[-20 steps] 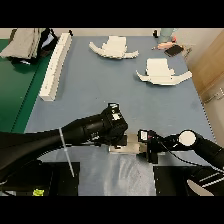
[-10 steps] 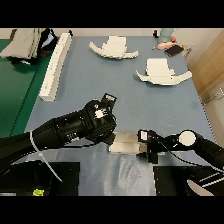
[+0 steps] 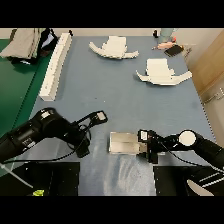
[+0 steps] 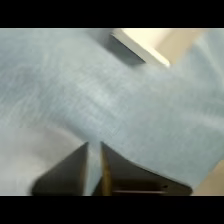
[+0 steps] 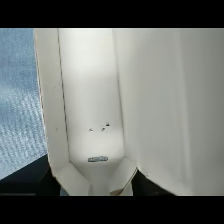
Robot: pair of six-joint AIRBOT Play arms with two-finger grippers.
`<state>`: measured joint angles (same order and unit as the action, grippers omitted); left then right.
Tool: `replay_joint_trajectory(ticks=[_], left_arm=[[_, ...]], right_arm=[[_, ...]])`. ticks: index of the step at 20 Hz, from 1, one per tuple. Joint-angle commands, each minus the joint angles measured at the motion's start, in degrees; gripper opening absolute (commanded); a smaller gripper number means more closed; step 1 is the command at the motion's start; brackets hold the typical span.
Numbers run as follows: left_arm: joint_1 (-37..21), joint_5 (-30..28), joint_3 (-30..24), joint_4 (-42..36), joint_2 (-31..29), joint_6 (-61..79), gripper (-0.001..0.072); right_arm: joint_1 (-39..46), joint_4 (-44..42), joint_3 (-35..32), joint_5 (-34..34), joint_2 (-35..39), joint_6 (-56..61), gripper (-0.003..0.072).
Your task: Fold the box.
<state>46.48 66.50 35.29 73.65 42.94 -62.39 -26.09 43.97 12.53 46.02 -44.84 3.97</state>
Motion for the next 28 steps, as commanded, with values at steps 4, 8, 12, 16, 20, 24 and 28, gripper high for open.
replay_joint_trajectory(ticks=[4,8,12,16,20,24,28], left_arm=[[-12.66,-21.86,-16.55,-29.75,-4.81,45.18,0.0702],[-11.82,-25.73,-16.65,-43.01,4.00,68.72,0.0700],[-11.80,-25.83,-15.78,-51.84,13.64,80.11,0.0700],[-9.92,-25.51,-13.77,-53.00,17.88,81.29,0.0700],[-7.52,-27.08,-13.16,-53.18,19.10,81.20,0.0700],[-6.14,-28.70,-13.11,-53.35,19.21,81.00,0.0701],[-3.32,-32.11,-13.11,-52.15,19.23,78.71,0.0700]], right_arm=[[-0.04,-0.02,0.02,0.00,-0.02,0.02,0.0509],[-0.04,-0.02,0.02,0.00,-0.02,0.02,0.0509],[-0.04,-0.02,0.02,0.00,-0.02,0.02,0.0509],[-0.04,-0.04,0.02,0.00,-0.02,0.00,0.0509],[-0.04,-0.02,0.02,0.00,-0.02,0.02,0.0509],[-0.04,-0.02,0.02,0.00,-0.02,0.02,0.0509],[-0.04,-0.02,0.02,0.00,-0.02,0.02,0.0509]])
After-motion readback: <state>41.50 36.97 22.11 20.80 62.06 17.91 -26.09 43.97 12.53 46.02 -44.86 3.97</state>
